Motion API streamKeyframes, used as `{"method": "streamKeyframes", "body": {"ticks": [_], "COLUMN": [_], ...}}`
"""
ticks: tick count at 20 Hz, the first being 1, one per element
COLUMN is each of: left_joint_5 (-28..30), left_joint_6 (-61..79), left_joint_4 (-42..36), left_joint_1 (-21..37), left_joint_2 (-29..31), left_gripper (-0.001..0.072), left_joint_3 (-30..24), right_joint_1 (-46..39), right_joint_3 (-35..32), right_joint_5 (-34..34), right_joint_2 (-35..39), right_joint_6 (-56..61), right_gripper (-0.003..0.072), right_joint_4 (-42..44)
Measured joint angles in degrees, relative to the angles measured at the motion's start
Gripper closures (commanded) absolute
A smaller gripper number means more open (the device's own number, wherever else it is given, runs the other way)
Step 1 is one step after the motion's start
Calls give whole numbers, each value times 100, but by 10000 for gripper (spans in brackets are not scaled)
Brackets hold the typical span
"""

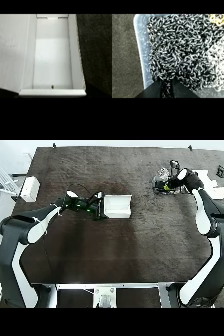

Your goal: Fold the box and place the chain.

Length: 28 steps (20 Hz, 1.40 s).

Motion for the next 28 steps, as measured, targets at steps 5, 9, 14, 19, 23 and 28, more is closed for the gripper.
{"method": "streamKeyframes", "body": {"ticks": [5, 9, 14, 19, 23, 28], "left_joint_5": [0, 0, 0, 0, 2, 2], "left_joint_6": [0, 0, 0, 0, 0, 0], "left_joint_4": [0, 0, 0, 0, -2, -2], "left_joint_1": [0, 0, 0, 0, 0, 0], "left_joint_2": [0, 0, 0, 0, 0, 0], "left_gripper": [363, 363, 363, 363, 362, 362], "left_joint_3": [0, 0, 0, 0, 0, 0], "right_joint_1": [7, 7, 13, 136, 378, 909], "right_joint_3": [398, 540, 586, 592, 592, 595], "right_joint_5": [280, 393, 444, 448, 433, 424], "right_joint_2": [42, 232, 730, 1589, 2404, 3377], "right_joint_6": [26, 61, 66, 63, -66, -284], "right_gripper": [677, 676, 677, 677, 677, 677], "right_joint_4": [-7, -48, -168, -378, -446, -485]}}
